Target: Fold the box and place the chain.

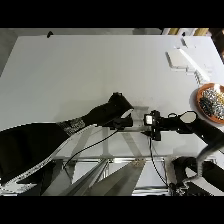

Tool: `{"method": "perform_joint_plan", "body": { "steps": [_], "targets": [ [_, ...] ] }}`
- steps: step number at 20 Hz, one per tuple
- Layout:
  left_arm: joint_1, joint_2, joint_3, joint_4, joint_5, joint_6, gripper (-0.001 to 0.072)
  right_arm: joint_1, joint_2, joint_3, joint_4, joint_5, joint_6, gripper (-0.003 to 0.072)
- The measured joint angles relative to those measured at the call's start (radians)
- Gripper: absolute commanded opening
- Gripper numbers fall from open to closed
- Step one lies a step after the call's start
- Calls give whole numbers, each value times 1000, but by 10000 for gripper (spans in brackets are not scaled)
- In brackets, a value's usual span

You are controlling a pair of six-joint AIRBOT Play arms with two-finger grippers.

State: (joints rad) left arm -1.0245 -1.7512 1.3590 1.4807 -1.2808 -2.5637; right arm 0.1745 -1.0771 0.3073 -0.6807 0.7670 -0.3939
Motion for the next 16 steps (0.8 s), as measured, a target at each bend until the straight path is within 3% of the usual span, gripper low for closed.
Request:
{"method": "perform_joint_plan", "body": {
  "steps": [2,7,8,12,16],
  "targets": [
    [0,0,0,-4,2,-2,22,0,0,0,0,0,0,319],
    [2,0,0,-5,1,-2,12,0,0,0,0,0,0,319],
    [5,0,0,-6,1,-2,55,0,0,0,0,0,0,319],
    [24,21,0,-4,-16,8,395,0,0,0,0,0,0,319],
    [63,73,0,-16,-7,111,390,0,0,0,0,0,0,319]
  ]
}}
